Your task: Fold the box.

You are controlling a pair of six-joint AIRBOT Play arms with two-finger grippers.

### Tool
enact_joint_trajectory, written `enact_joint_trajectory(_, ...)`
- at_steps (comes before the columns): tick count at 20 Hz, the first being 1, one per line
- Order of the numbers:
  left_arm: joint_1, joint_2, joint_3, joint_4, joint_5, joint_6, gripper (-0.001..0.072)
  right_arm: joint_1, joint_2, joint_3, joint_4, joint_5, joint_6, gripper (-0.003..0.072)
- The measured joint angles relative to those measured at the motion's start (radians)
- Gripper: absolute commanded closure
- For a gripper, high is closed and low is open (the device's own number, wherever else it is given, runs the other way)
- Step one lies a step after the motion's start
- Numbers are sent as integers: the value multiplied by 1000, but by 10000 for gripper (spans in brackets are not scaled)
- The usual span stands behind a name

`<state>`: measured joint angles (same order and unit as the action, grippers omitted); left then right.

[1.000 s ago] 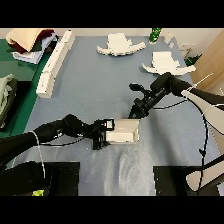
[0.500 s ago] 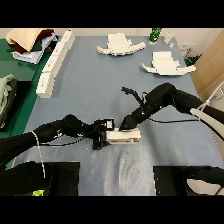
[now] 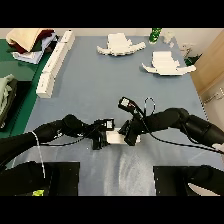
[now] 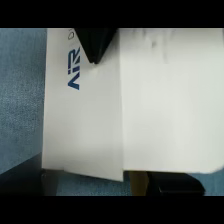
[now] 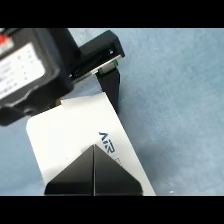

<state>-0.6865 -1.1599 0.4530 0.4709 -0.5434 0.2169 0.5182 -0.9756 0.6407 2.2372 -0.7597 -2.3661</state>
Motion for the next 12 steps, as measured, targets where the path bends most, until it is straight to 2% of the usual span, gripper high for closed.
enact_joint_trajectory(8,0,0,0,0,0,0,336,200,138,-127,-244,245,66,672)
enact_joint_trajectory(9,0,0,0,0,1,0,336,220,154,-146,-271,274,70,565)
enact_joint_trajectory(10,0,0,0,0,1,0,336,234,164,-161,-299,293,72,345)
enact_joint_trajectory(11,0,0,0,0,1,0,336,244,172,-171,-323,306,73,196)
enact_joint_trajectory(12,0,0,0,0,1,0,336,253,178,-177,-343,319,74,168)
